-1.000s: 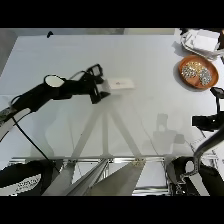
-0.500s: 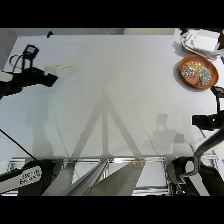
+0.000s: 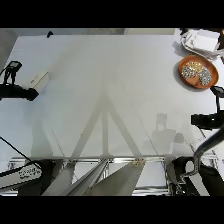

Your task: Fold the box and place the chain.

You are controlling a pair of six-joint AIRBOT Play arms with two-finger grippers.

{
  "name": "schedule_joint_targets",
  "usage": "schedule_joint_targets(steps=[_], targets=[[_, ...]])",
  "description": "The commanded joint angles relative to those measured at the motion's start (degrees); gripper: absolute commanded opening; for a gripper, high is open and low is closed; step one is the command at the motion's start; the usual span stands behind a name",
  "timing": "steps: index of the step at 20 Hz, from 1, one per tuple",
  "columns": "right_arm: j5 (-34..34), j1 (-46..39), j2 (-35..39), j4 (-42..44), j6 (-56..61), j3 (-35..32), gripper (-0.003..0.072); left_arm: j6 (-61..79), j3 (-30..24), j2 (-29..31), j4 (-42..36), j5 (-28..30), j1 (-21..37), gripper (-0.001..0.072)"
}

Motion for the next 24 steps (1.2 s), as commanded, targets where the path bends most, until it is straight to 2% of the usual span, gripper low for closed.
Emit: schedule_joint_targets(steps=[1, 5, 6, 7, 8, 9, 10, 12, 13, 19, 21, 24], targets=[[0.02, -0.02, 0.04, 0.17, 0.00, -0.02, 0.0018, -0.79, -0.04, -2.91, 3.48, -8.72, 0.50, 0.0001], [0.02, -0.02, 0.04, 0.17, 0.00, -0.02, 0.0018, -0.81, -0.04, -3.43, 3.52, -13.09, 0.52, 0.0025], [0.02, -0.02, 0.04, 0.17, 0.00, -0.02, 0.0018, -0.81, -0.04, -3.41, 3.50, -13.25, 0.52, 0.0132], [0.02, -0.02, 0.04, 0.17, 0.00, -0.02, 0.0018, -0.81, -0.04, -3.32, 3.50, -13.18, 0.52, 0.0369], [0.02, -0.02, 0.04, 0.15, 0.00, -0.02, 0.0018, -0.83, -0.04, -3.13, 3.52, -12.87, 0.52, 0.0540], [0.02, -0.02, 0.04, 0.17, 0.00, -0.02, 0.0018, -0.83, -0.02, -2.69, 3.50, -12.55, 0.52, 0.0611], [0.02, -0.02, 0.04, 0.17, 0.00, -0.02, 0.0018, -0.83, 0.00, -1.97, 3.50, -12.50, 0.52, 0.0647], [0.00, -0.02, 0.04, 0.17, 0.00, -0.02, 0.0018, -0.79, 0.00, 0.24, 3.50, -12.28, 0.52, 0.0663], [0.00, -0.02, 0.04, 0.17, 0.00, -0.02, 0.0018, -0.76, 0.00, 1.73, 3.48, -11.89, 0.52, 0.0698], [0.04, -0.02, 0.04, 0.17, 0.13, 0.00, 0.0020, 0.70, 0.00, 11.67, 2.97, -10.97, 0.52, 0.0698], [0.07, -0.02, 0.04, 0.11, 0.11, 0.00, 0.0019, 0.72, 0.00, 15.10, 0.57, -10.05, 0.50, 0.0697], [0.07, -0.02, 0.04, 0.11, 0.11, 0.00, 0.0019, 3.10, 0.00, 18.53, -7.10, -10.05, 0.26, 0.0696]])
